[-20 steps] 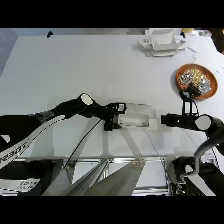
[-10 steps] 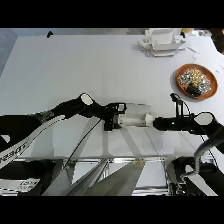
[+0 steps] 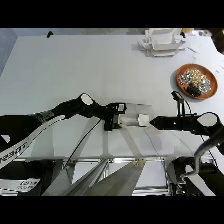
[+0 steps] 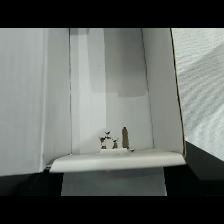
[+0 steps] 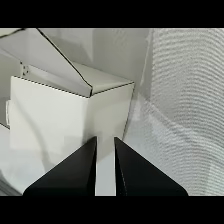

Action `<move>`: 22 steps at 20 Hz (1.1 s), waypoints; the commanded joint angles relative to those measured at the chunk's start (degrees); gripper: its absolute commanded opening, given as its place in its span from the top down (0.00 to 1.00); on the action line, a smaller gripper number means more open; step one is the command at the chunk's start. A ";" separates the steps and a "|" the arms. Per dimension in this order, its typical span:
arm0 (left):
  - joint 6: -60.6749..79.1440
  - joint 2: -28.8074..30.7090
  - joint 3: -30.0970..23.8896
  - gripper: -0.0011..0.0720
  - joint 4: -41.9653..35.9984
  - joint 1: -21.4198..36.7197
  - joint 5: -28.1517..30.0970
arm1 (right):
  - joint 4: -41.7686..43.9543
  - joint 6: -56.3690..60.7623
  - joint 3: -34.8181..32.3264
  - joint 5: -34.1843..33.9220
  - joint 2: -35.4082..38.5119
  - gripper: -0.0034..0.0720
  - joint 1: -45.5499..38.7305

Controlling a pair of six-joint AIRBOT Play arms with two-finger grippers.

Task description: Fold the box and place the chain.

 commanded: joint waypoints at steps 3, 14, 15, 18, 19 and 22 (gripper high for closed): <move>0.02 0.04 -0.02 0.97 0.00 -0.04 0.00 | -1.20 2.14 2.32 0.15 0.22 0.73 -0.02; 0.02 0.04 -0.02 0.97 0.00 -0.04 0.02 | -1.42 4.68 2.95 1.18 0.15 0.37 0.92; 0.02 0.04 -0.02 0.97 0.00 -0.04 0.00 | -1.75 5.07 3.08 0.94 0.15 0.37 1.95; 0.02 0.04 -0.02 0.97 0.00 -0.04 0.00 | -6.80 10.97 5.44 0.46 0.11 0.37 5.79; 0.02 0.04 -0.02 0.97 0.00 -0.04 0.00 | -10.08 14.03 6.64 0.02 -0.02 0.37 7.17; 0.02 0.04 -0.02 0.97 0.00 -0.04 0.00 | -18.78 24.06 10.05 0.96 -3.15 0.37 11.56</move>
